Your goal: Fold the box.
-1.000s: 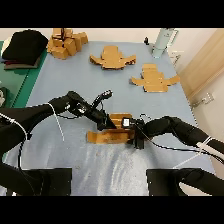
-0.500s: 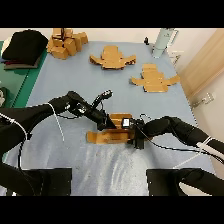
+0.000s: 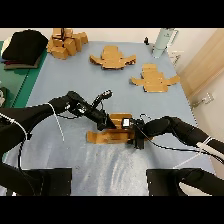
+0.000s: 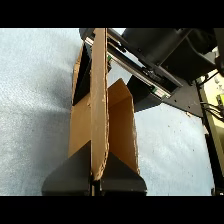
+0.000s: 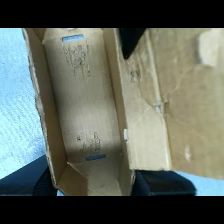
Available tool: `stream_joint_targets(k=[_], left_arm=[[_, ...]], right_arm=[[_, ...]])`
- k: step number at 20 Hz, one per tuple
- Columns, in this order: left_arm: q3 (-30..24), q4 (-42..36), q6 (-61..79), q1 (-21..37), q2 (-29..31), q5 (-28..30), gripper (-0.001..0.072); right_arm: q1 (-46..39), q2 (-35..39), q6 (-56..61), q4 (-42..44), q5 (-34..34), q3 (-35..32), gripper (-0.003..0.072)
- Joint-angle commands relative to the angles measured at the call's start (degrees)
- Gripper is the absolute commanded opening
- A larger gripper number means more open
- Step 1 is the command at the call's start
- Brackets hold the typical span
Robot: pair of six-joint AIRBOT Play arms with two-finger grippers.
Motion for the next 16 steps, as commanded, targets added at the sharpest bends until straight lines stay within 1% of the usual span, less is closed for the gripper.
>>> stream_joint_targets(k=[1, 16], left_arm=[[0.07, -0.72, -0.02, 0.02, -0.02, -0.20, 0.0014], [0.07, -1.20, -0.02, 0.02, -0.02, -0.15, 0.0014]], right_arm=[[-0.02, -0.02, 0.04, 0.00, -0.13, -0.04, 0.0559], [-0.02, -0.02, 0.04, 0.00, -0.13, -0.04, 0.0559]])
